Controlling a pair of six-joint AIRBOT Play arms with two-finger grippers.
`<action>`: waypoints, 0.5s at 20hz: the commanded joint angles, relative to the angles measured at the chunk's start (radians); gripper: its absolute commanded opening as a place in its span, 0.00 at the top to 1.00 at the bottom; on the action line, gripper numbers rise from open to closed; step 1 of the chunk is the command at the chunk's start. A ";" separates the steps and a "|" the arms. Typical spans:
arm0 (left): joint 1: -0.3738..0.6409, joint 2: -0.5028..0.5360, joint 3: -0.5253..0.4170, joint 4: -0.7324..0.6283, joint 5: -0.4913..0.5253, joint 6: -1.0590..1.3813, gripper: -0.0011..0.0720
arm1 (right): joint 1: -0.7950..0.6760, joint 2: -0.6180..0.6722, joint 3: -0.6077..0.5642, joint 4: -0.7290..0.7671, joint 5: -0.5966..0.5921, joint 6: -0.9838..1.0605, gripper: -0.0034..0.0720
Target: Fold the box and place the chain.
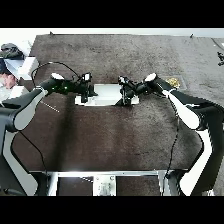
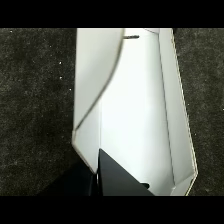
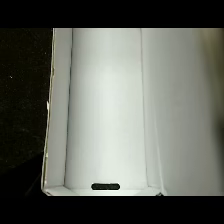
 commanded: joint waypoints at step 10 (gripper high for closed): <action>0.017 0.031 0.006 0.003 -0.026 -0.113 0.28 | 0.001 0.000 0.000 0.000 0.000 0.000 0.53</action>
